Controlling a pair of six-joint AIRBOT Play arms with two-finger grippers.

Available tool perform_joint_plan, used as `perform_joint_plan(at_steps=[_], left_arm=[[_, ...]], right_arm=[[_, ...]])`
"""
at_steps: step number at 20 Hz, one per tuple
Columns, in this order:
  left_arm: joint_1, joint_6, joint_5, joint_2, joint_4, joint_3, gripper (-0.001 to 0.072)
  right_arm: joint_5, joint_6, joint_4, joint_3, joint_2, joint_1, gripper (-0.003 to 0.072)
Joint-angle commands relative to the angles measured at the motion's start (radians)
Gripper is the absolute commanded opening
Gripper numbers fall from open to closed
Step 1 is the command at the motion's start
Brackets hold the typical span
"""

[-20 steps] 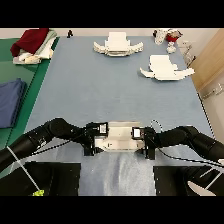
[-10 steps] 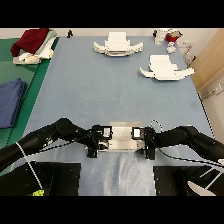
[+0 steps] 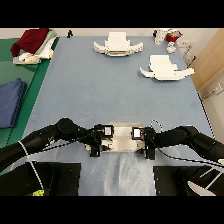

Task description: Fold the box.

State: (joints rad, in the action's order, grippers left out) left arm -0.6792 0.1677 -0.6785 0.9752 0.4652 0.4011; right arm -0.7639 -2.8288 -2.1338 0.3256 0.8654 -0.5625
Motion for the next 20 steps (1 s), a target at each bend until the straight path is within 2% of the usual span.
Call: perform_joint_plan(at_steps=[1,3,4,5,7,8,11,14,20], left_arm=[[-0.001,-0.011,-0.002,0.004,-0.008,0.000,0.0626],[0.000,-0.011,-0.002,0.004,-0.008,0.000,0.0610],[0.000,-0.011,-0.002,0.004,-0.008,0.000,0.0538],[0.000,-0.012,-0.002,0.004,-0.008,0.000,0.0423],[0.000,-0.042,-0.003,0.003,0.013,0.001,0.0115],[0.000,-0.093,-0.003,-0.002,0.051,0.003,0.0031],[0.002,-0.354,-0.011,-0.049,0.208,0.014,0.0014],[0.002,-0.705,-0.053,-0.154,0.357,0.032,0.0014],[0.023,-1.680,-0.125,-0.410,0.846,0.051,0.0014]], right_arm=[[0.000,0.001,-0.002,0.000,0.001,0.000,0.0518],[0.000,0.001,-0.002,0.000,0.001,-0.001,0.0518],[0.000,0.001,-0.002,0.000,0.001,0.000,0.0518],[0.000,0.001,-0.002,0.000,0.001,0.000,0.0519],[0.000,0.001,-0.002,0.000,0.000,0.000,0.0518],[0.000,0.001,-0.002,0.000,0.001,0.000,0.0518],[0.000,0.001,-0.002,0.000,0.001,0.000,0.0518],[0.000,0.001,-0.002,0.000,0.001,0.000,0.0518],[0.000,0.001,-0.002,0.000,0.001,0.000,0.0518]])
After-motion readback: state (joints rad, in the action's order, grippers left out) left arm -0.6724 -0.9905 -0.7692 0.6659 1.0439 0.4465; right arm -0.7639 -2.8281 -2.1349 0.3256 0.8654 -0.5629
